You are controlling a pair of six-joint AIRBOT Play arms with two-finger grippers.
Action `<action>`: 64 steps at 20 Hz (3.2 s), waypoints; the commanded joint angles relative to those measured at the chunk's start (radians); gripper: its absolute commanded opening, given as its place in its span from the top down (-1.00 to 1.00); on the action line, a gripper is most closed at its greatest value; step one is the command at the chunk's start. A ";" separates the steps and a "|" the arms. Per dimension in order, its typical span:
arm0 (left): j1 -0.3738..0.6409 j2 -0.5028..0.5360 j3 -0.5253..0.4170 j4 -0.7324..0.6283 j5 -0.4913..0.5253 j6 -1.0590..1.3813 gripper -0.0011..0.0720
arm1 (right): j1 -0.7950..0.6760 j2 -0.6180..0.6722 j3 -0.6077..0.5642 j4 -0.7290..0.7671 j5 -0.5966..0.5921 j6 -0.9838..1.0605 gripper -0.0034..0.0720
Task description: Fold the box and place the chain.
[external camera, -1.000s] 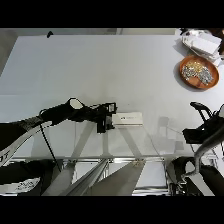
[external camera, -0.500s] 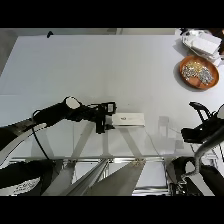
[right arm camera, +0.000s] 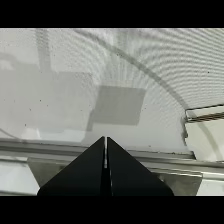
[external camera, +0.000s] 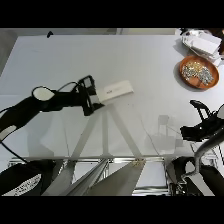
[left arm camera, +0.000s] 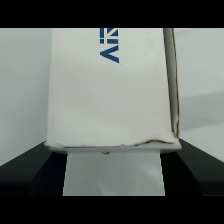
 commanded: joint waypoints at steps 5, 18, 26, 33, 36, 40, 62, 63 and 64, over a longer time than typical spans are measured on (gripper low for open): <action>0.472 0.112 0.001 0.140 0.053 -0.262 0.95 | -0.001 0.000 0.000 0.001 -0.021 -0.001 0.88; 0.784 -0.080 0.001 0.497 0.072 -0.699 0.95 | -0.001 0.000 -0.001 0.001 -0.024 -0.003 0.88; 0.783 -0.137 0.001 0.581 0.027 -0.715 0.21 | -0.001 0.000 0.000 0.001 -0.019 -0.003 0.88; 0.783 -0.135 0.001 0.656 0.011 -0.724 -0.93 | -0.001 0.000 0.000 0.001 -0.015 -0.003 0.87; 0.783 -0.106 0.001 0.705 0.011 -0.738 -0.94 | -0.001 0.000 0.000 0.001 -0.016 -0.003 0.87; 0.763 0.002 0.001 0.706 0.052 -0.733 -0.93 | -0.001 0.000 0.000 0.001 -0.016 -0.002 0.87; 0.403 0.329 0.001 0.701 -0.393 -1.027 -0.92 | -0.001 0.000 0.000 0.000 -0.016 0.000 0.87; 0.403 0.329 0.001 0.701 -0.393 -1.026 -0.92 | -0.001 0.000 0.000 0.000 -0.016 0.000 0.87; 0.403 0.328 0.001 0.702 -0.392 -1.026 -0.92 | -0.001 0.000 0.000 0.000 -0.016 0.000 0.87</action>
